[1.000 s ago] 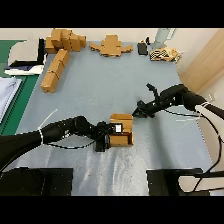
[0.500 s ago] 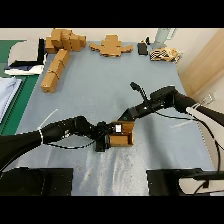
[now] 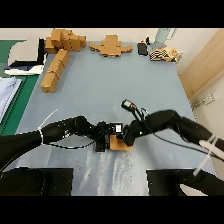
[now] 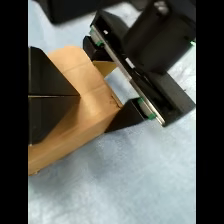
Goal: Fold the box.
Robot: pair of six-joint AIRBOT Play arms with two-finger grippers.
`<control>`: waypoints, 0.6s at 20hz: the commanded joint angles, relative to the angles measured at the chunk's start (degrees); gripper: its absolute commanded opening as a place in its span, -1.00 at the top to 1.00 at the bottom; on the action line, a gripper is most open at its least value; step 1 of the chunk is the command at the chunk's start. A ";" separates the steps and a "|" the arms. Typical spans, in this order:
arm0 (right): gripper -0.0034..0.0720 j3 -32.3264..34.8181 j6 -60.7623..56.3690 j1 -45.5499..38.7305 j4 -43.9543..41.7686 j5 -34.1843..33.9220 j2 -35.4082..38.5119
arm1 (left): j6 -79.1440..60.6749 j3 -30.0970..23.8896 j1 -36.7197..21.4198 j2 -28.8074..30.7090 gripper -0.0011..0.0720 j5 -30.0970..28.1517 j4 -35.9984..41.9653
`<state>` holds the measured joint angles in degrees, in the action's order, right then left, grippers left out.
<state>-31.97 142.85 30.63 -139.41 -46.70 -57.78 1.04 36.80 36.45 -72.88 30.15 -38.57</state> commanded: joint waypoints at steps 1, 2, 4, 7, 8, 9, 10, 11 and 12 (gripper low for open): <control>0.90 6.99 0.13 7.39 6.47 16.59 7.50 | 0.00 0.04 0.00 0.02 -0.01 -0.02 0.00; 0.90 7.85 0.15 8.59 7.39 18.12 8.48 | 0.00 0.04 0.00 0.02 -0.01 -0.04 0.00; 0.90 8.24 0.15 10.21 10.45 20.04 10.14 | 0.00 0.04 0.00 0.02 -0.01 -0.04 0.00; 0.89 8.15 0.20 10.54 11.52 20.61 12.35 | 0.00 0.04 0.00 0.02 -0.01 -0.04 0.00; 0.73 8.17 0.26 10.54 11.52 20.00 13.33 | 0.00 0.04 0.00 0.02 -0.01 -0.04 0.00; 0.49 8.17 0.39 10.54 11.78 18.47 14.40 | 0.00 0.04 0.00 0.02 -0.01 -0.02 0.00; 0.15 8.17 0.39 10.54 12.70 16.39 15.45 | 0.00 0.04 0.00 0.02 -0.01 -0.04 0.00; 0.08 8.17 0.44 10.54 13.75 13.99 16.13 | 0.00 0.04 0.00 0.02 -0.01 -0.04 0.00; 0.07 8.17 0.85 10.54 14.47 11.41 16.57 | 0.00 0.04 0.00 0.02 -0.01 -0.04 0.00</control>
<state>-23.97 143.24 40.84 -127.46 -30.55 -43.35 1.04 36.80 36.45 -72.88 30.15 -38.54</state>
